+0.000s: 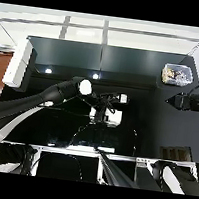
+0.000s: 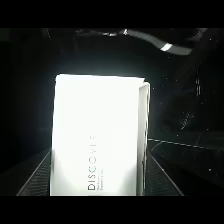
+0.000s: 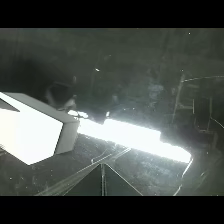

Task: Fold the box and place the chain.

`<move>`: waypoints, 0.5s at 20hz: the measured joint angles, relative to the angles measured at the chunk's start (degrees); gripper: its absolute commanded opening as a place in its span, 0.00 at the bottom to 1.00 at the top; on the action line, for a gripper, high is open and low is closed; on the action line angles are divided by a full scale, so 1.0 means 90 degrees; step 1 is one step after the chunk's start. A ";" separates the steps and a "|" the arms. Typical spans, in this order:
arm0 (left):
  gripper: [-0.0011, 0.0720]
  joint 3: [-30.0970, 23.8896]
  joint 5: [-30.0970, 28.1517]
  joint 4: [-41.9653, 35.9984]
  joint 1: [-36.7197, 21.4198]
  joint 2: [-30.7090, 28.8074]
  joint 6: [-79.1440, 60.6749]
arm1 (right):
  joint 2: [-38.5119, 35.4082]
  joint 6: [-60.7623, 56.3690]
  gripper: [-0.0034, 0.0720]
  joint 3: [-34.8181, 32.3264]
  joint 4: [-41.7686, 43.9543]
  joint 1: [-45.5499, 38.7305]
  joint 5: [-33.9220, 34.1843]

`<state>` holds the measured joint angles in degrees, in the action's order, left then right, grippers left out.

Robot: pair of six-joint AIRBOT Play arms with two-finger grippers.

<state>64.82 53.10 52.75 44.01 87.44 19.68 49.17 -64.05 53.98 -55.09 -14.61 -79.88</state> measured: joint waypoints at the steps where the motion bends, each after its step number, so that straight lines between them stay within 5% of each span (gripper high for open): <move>1: 0.98 0.0000 0.0002 0.0034 0.0000 0.0002 0.0000 | 0.0000 -0.0002 0.06 0.0000 0.0000 0.0000 0.0000; 10: 0.98 0.0000 -0.0542 0.0316 0.0228 0.0432 -0.0046 | 0.0000 0.0000 0.06 0.0000 0.0000 0.0000 0.0051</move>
<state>64.82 48.23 55.59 46.06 91.33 19.27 49.17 -64.05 53.98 -55.09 -14.61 -79.42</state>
